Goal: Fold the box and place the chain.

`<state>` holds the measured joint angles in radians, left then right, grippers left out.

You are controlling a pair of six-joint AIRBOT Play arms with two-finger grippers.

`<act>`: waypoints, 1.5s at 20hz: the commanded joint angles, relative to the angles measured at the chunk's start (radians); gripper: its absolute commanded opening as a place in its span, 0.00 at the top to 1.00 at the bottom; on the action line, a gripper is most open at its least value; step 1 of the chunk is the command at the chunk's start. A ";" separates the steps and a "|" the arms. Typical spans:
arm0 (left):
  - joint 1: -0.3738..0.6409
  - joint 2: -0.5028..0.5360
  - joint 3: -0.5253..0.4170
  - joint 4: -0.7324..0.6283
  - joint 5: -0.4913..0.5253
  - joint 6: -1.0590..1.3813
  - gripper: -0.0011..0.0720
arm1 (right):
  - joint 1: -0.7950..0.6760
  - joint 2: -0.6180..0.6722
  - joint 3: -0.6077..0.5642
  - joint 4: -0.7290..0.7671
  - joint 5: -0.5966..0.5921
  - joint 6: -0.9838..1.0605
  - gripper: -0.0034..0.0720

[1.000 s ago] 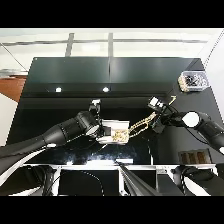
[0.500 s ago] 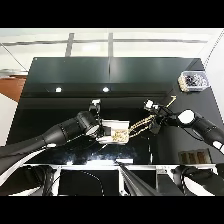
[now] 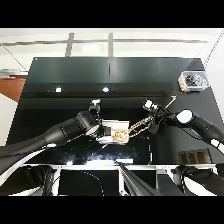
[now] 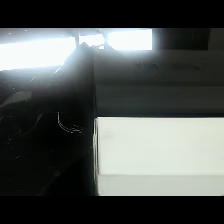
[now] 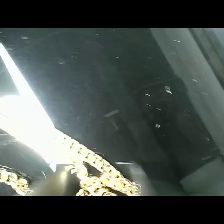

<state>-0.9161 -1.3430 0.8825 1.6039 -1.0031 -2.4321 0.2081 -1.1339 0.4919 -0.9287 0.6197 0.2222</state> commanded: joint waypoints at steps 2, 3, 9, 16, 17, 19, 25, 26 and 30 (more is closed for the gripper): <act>0.000 0.000 0.000 0.000 0.000 0.000 0.95 | 0.000 0.000 0.000 -0.007 0.018 0.032 0.89; 0.000 0.000 0.000 0.000 0.000 0.000 0.95 | 0.000 0.002 0.001 -0.006 0.031 0.032 0.89; 0.000 0.000 0.000 0.000 0.000 0.001 0.95 | 0.000 0.081 0.073 -0.077 0.200 0.249 0.90; 0.000 0.000 0.000 0.000 0.000 0.000 0.95 | 0.000 0.256 0.353 -0.126 0.702 0.580 0.90; 0.000 0.000 0.000 0.000 0.000 0.000 0.95 | 0.000 0.278 0.399 -0.120 0.764 0.608 0.90; 0.000 0.000 0.000 0.000 0.000 0.000 0.95 | 0.000 0.323 0.487 -0.117 0.838 0.670 0.90; 0.000 0.000 0.000 0.000 -0.001 0.000 0.95 | 0.014 0.360 0.533 0.224 0.865 0.716 0.90; 0.000 0.000 0.000 0.000 -0.001 0.001 0.95 | 0.030 0.360 0.521 0.251 0.845 0.716 0.90; 0.000 0.000 0.000 0.000 -0.001 0.001 0.94 | 0.145 0.332 0.474 0.279 0.733 0.716 0.90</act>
